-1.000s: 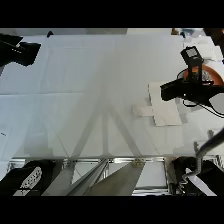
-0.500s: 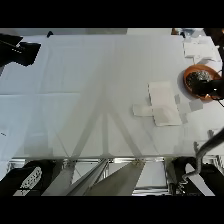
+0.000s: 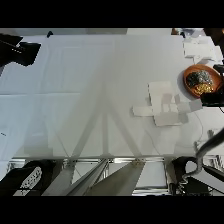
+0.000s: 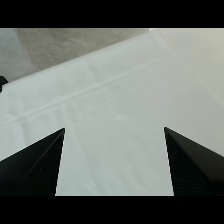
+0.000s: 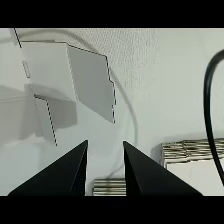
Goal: Fold the box and place the chain.
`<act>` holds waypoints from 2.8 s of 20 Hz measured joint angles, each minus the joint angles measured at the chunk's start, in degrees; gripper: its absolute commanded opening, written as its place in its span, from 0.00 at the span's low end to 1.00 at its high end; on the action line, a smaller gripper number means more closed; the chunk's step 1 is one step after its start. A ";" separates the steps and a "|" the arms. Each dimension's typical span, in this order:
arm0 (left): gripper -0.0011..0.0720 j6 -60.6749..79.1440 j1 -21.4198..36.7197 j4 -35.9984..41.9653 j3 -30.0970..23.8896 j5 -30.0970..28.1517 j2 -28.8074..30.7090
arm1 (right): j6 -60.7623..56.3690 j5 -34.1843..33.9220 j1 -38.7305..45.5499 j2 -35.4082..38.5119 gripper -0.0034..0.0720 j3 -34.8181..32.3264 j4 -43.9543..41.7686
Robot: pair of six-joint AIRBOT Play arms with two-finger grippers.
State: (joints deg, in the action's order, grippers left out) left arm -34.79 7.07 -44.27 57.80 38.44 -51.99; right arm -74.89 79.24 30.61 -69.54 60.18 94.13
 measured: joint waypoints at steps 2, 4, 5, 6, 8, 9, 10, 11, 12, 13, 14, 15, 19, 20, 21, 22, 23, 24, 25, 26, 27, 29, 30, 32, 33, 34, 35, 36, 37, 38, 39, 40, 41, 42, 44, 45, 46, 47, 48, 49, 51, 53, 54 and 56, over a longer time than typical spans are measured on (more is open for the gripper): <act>0.97 0.00 0.00 0.00 0.00 0.00 0.00 | 1.25 1.51 0.24 -4.24 0.39 2.75 -0.72; 0.97 0.00 0.00 0.02 0.00 0.00 0.00 | 2.12 2.60 0.39 -8.00 0.39 5.57 -1.44; 0.97 0.00 0.00 0.00 0.00 0.00 0.00 | 2.49 2.97 0.46 -9.73 0.39 7.04 -1.62; 0.97 0.00 0.00 0.02 0.00 0.00 0.00 | 2.73 3.32 0.48 -11.19 0.39 8.26 -1.84; 0.97 0.00 0.00 0.04 0.00 0.00 0.00 | 2.95 4.04 0.50 -13.81 0.39 10.45 -2.49; 0.97 0.00 0.00 0.02 0.00 0.00 0.00 | 3.02 4.44 0.50 -14.82 0.39 11.17 -2.60; 0.97 0.00 0.00 0.02 0.00 0.00 0.00 | 3.15 4.70 0.52 -15.69 0.39 11.74 -2.67; 0.97 0.00 0.00 0.02 0.00 0.00 0.00 | 3.19 5.01 0.57 -16.37 0.39 12.13 -2.80; 0.97 0.00 0.00 0.02 0.00 0.00 0.00 | 3.26 5.31 0.72 -16.96 0.39 12.39 -2.86; 0.97 0.00 0.00 0.02 0.00 0.00 0.00 | 3.37 5.73 1.07 -17.51 0.39 12.61 -2.91; 0.97 0.00 0.00 0.02 0.00 0.00 0.00 | 3.37 6.01 1.60 -17.90 0.39 12.76 -2.89; 0.97 0.00 0.00 0.02 0.00 0.02 0.00 | 3.39 6.40 2.29 -18.23 0.39 12.85 -3.15; 0.97 0.00 0.00 0.02 0.00 0.00 0.00 | 5.03 7.30 6.12 -18.84 0.39 13.09 -10.21; 0.97 0.00 0.00 0.02 0.00 0.00 0.00 | 5.51 7.41 7.06 -19.06 0.39 13.09 -12.28; 0.97 0.00 0.00 0.02 0.00 0.00 0.00 | 5.77 7.54 7.82 -19.39 0.39 13.09 -13.77; 0.97 0.00 0.00 0.02 0.00 0.02 0.00 | 6.03 7.93 8.48 -19.89 0.38 13.09 -14.97; 0.97 0.00 0.00 0.02 0.00 0.00 0.00 | 6.43 8.55 8.94 -20.55 0.34 13.09 -15.89; 0.97 0.00 0.00 0.02 0.00 0.02 0.00 | 6.86 9.16 9.31 -21.35 0.33 13.09 -16.92; 0.97 0.00 0.00 0.02 0.00 0.02 0.00 | 7.10 9.84 9.51 -22.08 0.26 13.09 -17.77; 0.97 0.00 0.00 0.00 0.00 0.00 0.00 | 7.48 10.32 9.70 -22.84 0.16 13.09 -18.45; 0.97 0.00 0.00 0.02 0.00 0.00 0.00 | 7.98 10.54 9.84 -23.41 0.08 13.09 -18.82; 0.97 0.00 0.00 0.02 0.00 0.00 0.00 | 9.38 10.99 10.01 -24.20 0.07 13.09 -19.47; 0.97 0.00 0.00 0.02 0.00 0.00 0.00 | 10.21 10.78 10.05 -24.41 0.06 13.09 -19.80; 0.97 0.00 0.00 0.02 0.00 0.00 0.00 | 11.52 10.91 10.12 -24.74 0.06 13.09 -20.02; 0.97 0.00 0.00 0.02 0.00 0.00 0.00 | 11.96 11.10 10.12 -24.81 0.06 13.09 -20.22; 0.97 0.00 0.00 0.02 0.00 0.00 0.00 | 12.44 11.47 10.12 -24.87 0.06 13.09 -20.59; 0.97 0.00 0.00 0.02 0.00 0.00 0.00 | 12.90 11.82 10.12 -24.92 0.06 13.09 -21.09; 0.97 0.00 0.00 0.02 0.00 0.00 0.00 | 13.25 12.35 10.12 -24.92 0.06 13.09 -21.99; 0.97 0.00 0.00 0.02 0.00 0.00 0.00 | 13.57 12.74 10.03 -24.90 0.06 13.09 -23.15; 0.97 0.00 0.00 0.02 0.00 0.00 0.00 | 14.12 13.00 9.68 -24.79 0.06 13.09 -24.92; 0.97 0.00 0.00 0.02 -0.02 0.00 0.00 | 14.80 13.14 9.05 -24.50 0.06 13.09 -26.97; 0.97 0.00 0.00 0.02 0.00 0.00 0.00 | 15.43 13.11 8.15 -24.15 0.06 13.09 -28.76; 0.97 0.00 0.00 0.02 0.00 0.00 0.00 | 16.26 12.85 6.82 -23.65 0.06 13.09 -30.49; 0.97 0.00 0.00 0.02 0.00 0.00 0.00 | 16.96 12.44 5.33 -23.08 0.06 13.09 -31.93; 0.97 0.00 0.00 0.02 0.00 0.00 0.00 | 18.56 10.64 1.60 -21.55 0.06 13.09 -34.23; 0.97 0.00 0.00 0.02 0.00 0.02 0.00 | 19.54 9.20 -0.50 -20.52 0.06 13.09 -35.98; 0.97 0.00 0.00 0.02 0.00 0.00 0.00 | 20.72 7.52 -2.45 -19.45 0.06 13.09 -37.70; 0.97 0.00 0.00 0.02 0.00 0.00 0.00 | 22.08 5.75 -4.57 -18.21 0.06 13.09 -39.98; 0.97 0.00 0.00 0.02 0.00 0.02 0.00 | 23.45 4.26 -6.56 -17.03 0.06 13.09 -42.21; 0.97 0.00 0.00 0.02 0.00 0.00 0.00 | 24.94 2.97 -8.74 -15.72 0.06 13.09 -44.26; 0.97 0.00 0.00 0.02 0.00 0.00 0.00 | 27.36 0.87 -12.83 -13.53 0.06 13.09 -47.06; 0.97 0.00 0.00 0.02 0.00 0.02 0.00 | 29.05 -1.73 -16.41 -12.22 0.06 12.96 -48.72; 0.97 0.00 0.00 0.02 0.00 0.00 0.00 | 29.83 -2.84 -17.97 -11.85 0.06 12.68 -49.42; 0.97 0.00 0.00 0.02 0.00 0.02 0.00 | 32.20 -4.87 -20.55 -11.30 0.06 11.17 -51.95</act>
State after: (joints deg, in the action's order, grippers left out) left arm -34.79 7.07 -44.25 57.80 38.46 -51.99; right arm -42.70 74.37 10.07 -80.84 71.35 42.17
